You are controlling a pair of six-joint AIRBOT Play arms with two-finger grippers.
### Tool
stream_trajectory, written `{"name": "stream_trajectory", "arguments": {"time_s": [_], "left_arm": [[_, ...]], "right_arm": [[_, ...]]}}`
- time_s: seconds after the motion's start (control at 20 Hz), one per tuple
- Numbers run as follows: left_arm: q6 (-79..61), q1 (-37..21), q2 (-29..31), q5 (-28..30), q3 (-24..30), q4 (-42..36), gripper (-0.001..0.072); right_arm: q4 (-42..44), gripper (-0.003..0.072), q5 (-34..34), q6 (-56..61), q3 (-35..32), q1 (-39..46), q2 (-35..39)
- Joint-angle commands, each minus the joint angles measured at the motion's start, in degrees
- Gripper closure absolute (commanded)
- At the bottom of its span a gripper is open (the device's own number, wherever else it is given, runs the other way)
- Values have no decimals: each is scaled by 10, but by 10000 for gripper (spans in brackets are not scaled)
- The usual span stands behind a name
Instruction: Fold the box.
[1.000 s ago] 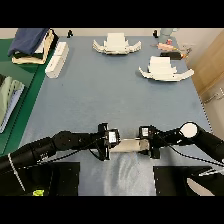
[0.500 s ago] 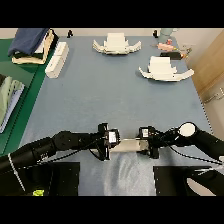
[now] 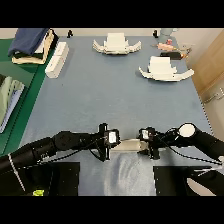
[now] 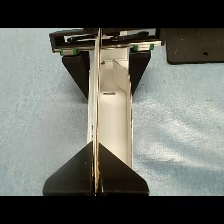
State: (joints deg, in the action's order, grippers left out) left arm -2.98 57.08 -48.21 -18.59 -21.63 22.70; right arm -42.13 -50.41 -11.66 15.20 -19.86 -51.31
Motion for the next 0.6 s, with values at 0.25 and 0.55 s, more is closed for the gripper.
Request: {"name": "stream_trajectory", "arguments": {"time_s": [0.25, 0.55], "left_arm": [[0, 0, 0, 0, 0, 0, 693], [0, 0, 0, 0, 0, 0, 694]], "right_arm": [[-5, 174, 12, 17, 0, 0, 17], [-5, 174, 12, 17, 0, 0, 17]]}}
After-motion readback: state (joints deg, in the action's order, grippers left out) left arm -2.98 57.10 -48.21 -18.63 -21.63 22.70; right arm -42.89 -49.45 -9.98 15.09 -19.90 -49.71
